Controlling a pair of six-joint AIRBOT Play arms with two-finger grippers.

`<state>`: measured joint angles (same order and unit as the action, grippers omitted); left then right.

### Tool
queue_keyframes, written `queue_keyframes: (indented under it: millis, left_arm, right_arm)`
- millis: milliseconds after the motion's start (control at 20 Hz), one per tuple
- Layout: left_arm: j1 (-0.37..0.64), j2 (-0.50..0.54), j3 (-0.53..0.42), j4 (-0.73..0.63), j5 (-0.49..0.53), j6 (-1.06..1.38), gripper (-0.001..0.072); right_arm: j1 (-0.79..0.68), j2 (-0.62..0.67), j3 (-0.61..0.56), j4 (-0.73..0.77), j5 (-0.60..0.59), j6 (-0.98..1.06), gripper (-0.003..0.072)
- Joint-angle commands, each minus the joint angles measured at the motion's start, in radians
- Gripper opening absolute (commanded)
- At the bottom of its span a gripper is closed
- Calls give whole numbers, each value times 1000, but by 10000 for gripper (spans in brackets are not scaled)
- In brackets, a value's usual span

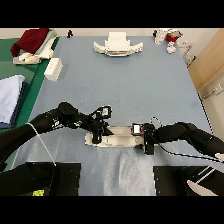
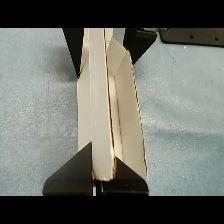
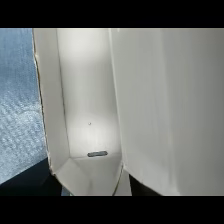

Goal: Fold the box.

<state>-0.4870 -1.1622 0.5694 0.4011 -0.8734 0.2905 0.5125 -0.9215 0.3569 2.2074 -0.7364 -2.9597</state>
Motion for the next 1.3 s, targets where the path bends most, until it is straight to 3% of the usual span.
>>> queue_keyframes:
  millis: [0, 150, 200, 250, 450, 900, 950, 1000, 1050, 1250]
  left_arm:
    - [1, 0, 0, 0, 1, 0, 12]
    - [1, 0, 0, 0, 1, 0, 12]
    - [1, 0, 0, 0, 1, 0, 12]
    - [1, 0, 0, 0, 1, 0, 12]
    - [1, 0, 0, 0, 1, 0, 12]
    - [1, 0, 0, 0, 1, 0, 12]
    - [1, 0, 0, 0, 1, 0, 12]
    - [1, 0, 0, 0, 1, 0, 12]
    - [1, 0, 0, 0, 1, 0, 12]
    - [1, 0, 0, 0, 1, 0, 12]
  right_arm:
    - [1, -1, -1, 0, -1, 0, 466]
    - [1, 0, -1, -2, 0, 0, 490]
    - [1, 5, 0, 0, 3, 0, 633]
    - [1, 16, 1, 0, 3, 0, 669]
    - [1, 56, 1, 16, 3, 0, 668]
    - [26, -20, -1, 34, 42, 0, 652]
    - [25, -27, -1, 33, 40, 0, 633]
    - [25, -29, -2, 29, 39, 0, 526]
    - [25, -29, -2, 25, 40, 0, 505]
    - [23, -29, -3, 24, 40, 4, 558]
